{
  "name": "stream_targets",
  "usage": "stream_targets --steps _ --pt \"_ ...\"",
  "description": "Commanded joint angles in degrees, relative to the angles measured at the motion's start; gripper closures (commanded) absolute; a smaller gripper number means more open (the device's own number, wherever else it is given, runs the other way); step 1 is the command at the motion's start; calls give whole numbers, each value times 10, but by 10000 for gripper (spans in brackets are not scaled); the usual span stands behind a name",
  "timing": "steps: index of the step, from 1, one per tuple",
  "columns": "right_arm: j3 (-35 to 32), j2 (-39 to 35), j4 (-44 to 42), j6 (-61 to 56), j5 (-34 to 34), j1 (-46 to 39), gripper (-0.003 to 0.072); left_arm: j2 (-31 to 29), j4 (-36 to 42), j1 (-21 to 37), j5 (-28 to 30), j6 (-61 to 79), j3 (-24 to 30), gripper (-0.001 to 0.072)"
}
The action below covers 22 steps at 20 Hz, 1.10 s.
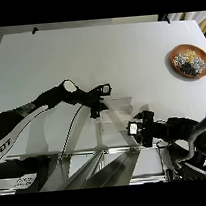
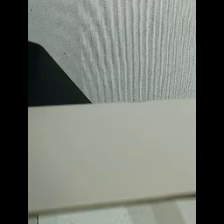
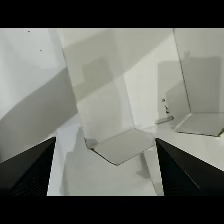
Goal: Fold the box and place the chain.
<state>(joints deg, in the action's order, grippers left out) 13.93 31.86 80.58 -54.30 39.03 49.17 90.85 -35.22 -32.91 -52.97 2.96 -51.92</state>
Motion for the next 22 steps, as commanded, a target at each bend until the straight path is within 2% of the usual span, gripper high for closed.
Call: stream_targets --steps 1,5,8,12,15,18,22 --pt "-16 -4 5 -46 -42 17 -20 0 0 0 0 0 0 700" --pt "-22 11 6 -47 -57 17 -19 0 0 0 0 0 0 700" --pt "-22 50 5 -46 -111 17 -19 0 0 0 0 0 0 700" --pt "-22 102 6 -46 -127 17 -17 0 0 0 0 0 0 700" --pt "-19 104 7 -46 -157 16 -14 0 0 0 0 0 0 700" --pt "2 104 6 -45 -156 12 -8 0 0 0 0 0 0 700" --pt "8 104 -2 -44 -151 -48 -7 0 0 0 0 0 0 700"
